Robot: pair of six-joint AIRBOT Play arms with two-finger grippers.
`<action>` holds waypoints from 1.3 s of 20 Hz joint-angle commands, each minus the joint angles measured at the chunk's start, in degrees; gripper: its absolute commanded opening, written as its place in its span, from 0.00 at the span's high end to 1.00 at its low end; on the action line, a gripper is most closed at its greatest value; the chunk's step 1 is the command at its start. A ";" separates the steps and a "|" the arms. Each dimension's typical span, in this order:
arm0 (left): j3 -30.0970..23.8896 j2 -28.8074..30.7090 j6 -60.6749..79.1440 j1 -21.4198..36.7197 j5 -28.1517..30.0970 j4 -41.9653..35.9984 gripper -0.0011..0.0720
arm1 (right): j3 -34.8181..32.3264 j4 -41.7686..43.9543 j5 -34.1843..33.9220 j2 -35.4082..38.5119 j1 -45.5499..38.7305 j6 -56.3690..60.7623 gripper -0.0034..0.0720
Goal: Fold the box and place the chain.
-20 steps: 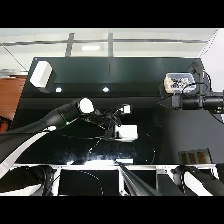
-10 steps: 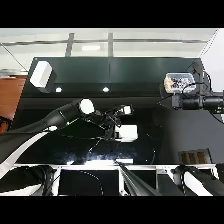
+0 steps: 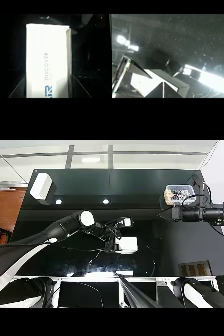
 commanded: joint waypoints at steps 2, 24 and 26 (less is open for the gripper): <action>0.04 -0.33 0.02 -0.81 -0.02 0.22 0.01 | 0.00 0.02 0.00 0.02 0.00 0.02 0.94; 0.11 -1.79 -2.64 -4.96 12.00 6.40 0.51 | 0.02 0.04 -0.22 0.02 0.00 0.07 0.94; 0.09 1.16 -8.92 -1.22 9.88 10.56 0.54 | 0.00 0.04 -0.22 0.02 0.00 0.07 0.94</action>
